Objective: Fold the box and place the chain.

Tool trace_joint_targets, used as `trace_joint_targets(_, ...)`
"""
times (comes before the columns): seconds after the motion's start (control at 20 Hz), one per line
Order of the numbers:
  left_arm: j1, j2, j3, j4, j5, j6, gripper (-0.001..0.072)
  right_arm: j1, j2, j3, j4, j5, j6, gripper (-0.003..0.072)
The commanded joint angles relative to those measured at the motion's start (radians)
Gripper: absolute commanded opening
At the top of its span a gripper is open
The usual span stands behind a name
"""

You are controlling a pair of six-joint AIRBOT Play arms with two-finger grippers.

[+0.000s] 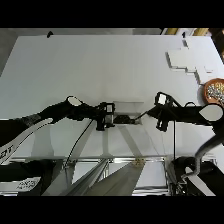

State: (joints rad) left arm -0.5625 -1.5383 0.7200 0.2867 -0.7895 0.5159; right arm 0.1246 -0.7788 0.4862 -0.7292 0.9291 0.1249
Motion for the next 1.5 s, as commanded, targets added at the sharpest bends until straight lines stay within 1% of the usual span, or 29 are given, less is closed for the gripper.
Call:
trace_joint_targets(0.0, 0.0, 0.0, 0.0, 0.0, 0.0, 0.0, 0.0009, 0.023, 0.028, 0.0, 0.266, -0.008, 0.024, 0.0014)
trace_joint_targets(0.1, 0.0, 0.0, 0.0, 0.0, 0.0, 0.0, 0.0009, 0.085, 0.028, 0.0, 0.316, -0.039, 0.023, 0.0014)
trace_joint_targets(0.15, 0.0, 0.0, 0.0, 0.0, 0.0, 0.0, 0.0009, 0.128, 0.027, 0.0, 0.34, -0.072, 0.017, 0.0014)
trace_joint_targets(0.2, 0.0, 0.0, 0.0, 0.0, 0.0, 0.0, 0.0009, 0.172, 0.027, 0.0, 0.361, -0.116, -0.005, 0.0014)
trace_joint_targets(0.35, 0.0, 0.0, 0.0, 0.0, 0.0, 0.0, 0.0009, 0.296, 0.024, 0.0, 0.446, -0.303, -0.038, 0.0014)
trace_joint_targets(0.4, 0.0, 0.0, 0.0, 0.0, 0.0, 0.0, 0.0009, 0.325, 0.013, 0.0, 0.478, -0.34, -0.049, 0.0014)
trace_joint_targets(0.55, 0.0, 0.0, 0.0, 0.0, 0.0, 0.0, 0.0009, 0.355, -0.032, 0.0, 0.493, -0.346, -0.055, 0.0014)
trace_joint_targets(0.65, 0.0, 0.0, 0.0, 0.0, 0.0, 0.0, 0.0009, 0.355, -0.063, 0.0, 0.445, -0.356, -0.053, 0.0014)
trace_joint_targets(0.7, 0.0, 0.0, 0.0, 0.0, 0.0, 0.0, 0.0009, 0.355, -0.077, 0.0, 0.396, -0.369, -0.039, 0.0014)
trace_joint_targets(0.85, 0.0, 0.0, 0.0, 0.0, 0.0, 0.0, 0.0009, 0.355, -0.105, 0.0, 0.217, -0.387, 0.106, 0.0014)
trace_joint_targets(0.95, 0.0, 0.0, 0.0, 0.0, 0.0, 0.0, 0.0009, 0.355, -0.125, 0.0, 0.142, -0.385, 0.171, 0.0017)
trace_joint_targets(1.0, 0.0, 0.0, 0.0, 0.0, 0.0, 0.0, 0.0009, 0.355, -0.13, 0.0, 0.125, -0.383, 0.175, 0.0069)
trace_joint_targets(1.05, 0.0, 0.0, 0.0, 0.0, 0.0, 0.0, 0.0009, 0.355, -0.131, 0.0, 0.124, -0.383, 0.175, 0.0186)
trace_joint_targets(1.1, 0.0, 0.0, 0.0, 0.0, 0.0, 0.0, 0.0009, 0.355, -0.132, 0.01, 0.122, -0.367, 0.175, 0.0248)
trace_joint_targets(1.2, 0.0, 0.0, 0.0, 0.0, 0.0, 0.0, 0.0009, 0.332, -0.136, 0.08, 0.106, -0.253, 0.175, 0.0245)
trace_joint_targets(1.25, 0.0, 0.0, 0.0, 0.0, 0.0, 0.0, 0.0009, 0.301, -0.15, 0.145, 0.096, -0.167, 0.177, 0.0216)
trace_joint_targets(1.3, 0.0, 0.0, 0.0, 0.0, 0.0, 0.0, 0.0009, 0.264, -0.177, 0.219, 0.082, -0.077, 0.192, 0.0101)
trace_joint_targets(1.35, 0.0, 0.0, 0.0, 0.0, 0.0, 0.0, 0.0009, 0.22, -0.22, 0.311, 0.069, 0.023, 0.196, 0.0015)
trace_joint_targets(1.4, 0.0, 0.0, 0.0, 0.0, 0.0, 0.0, 0.0009, 0.186, -0.268, 0.393, 0.059, 0.09, 0.224, 0.0015)
trace_joint_targets(1.45, 0.0, 0.0, 0.0, 0.0, 0.0, 0.0, 0.0009, 0.166, -0.323, 0.478, 0.023, 0.123, 0.29, 0.0015)
